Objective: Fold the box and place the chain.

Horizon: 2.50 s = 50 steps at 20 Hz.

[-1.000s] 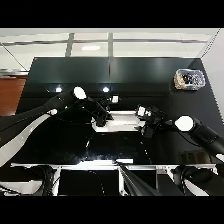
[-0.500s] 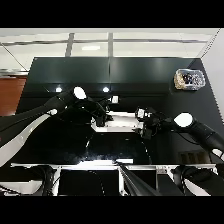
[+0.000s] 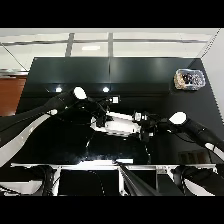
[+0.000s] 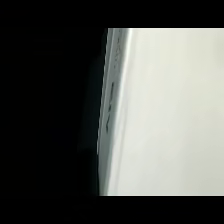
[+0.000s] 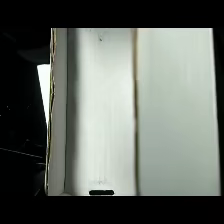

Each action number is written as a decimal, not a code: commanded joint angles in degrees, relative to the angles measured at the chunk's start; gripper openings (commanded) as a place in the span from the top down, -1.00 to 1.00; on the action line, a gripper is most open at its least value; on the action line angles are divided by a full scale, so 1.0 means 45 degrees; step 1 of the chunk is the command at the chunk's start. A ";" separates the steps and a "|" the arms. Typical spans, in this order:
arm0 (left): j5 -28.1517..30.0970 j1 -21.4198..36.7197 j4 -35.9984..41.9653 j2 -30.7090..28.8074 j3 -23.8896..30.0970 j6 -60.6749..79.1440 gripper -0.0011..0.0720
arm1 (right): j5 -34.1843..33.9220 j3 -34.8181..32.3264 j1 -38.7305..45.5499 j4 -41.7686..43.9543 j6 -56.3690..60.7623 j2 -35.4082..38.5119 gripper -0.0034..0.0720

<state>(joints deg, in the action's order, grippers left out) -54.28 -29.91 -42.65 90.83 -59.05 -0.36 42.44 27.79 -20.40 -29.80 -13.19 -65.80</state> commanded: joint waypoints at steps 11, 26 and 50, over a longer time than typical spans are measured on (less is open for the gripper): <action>0.0019 0.0000 0.0068 0.0010 -0.0010 -0.0015 0.90 | -0.0617 -0.0005 -0.0029 -0.0413 -0.0126 -0.0753 -0.77; -0.0029 0.0005 -0.0005 0.0005 -0.0010 -0.0015 0.91 | -0.0631 -0.0005 -0.0015 -0.0432 -0.0107 -0.0753 -0.77; -0.0034 0.0005 0.0005 0.0005 -0.0010 -0.0015 0.90 | -0.0631 -0.0005 0.0092 -0.0495 0.0447 -0.0753 -0.76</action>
<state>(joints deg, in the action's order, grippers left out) -54.43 -29.91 -42.61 90.83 -59.05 -0.45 39.68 27.79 -19.97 -31.88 -11.31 -69.17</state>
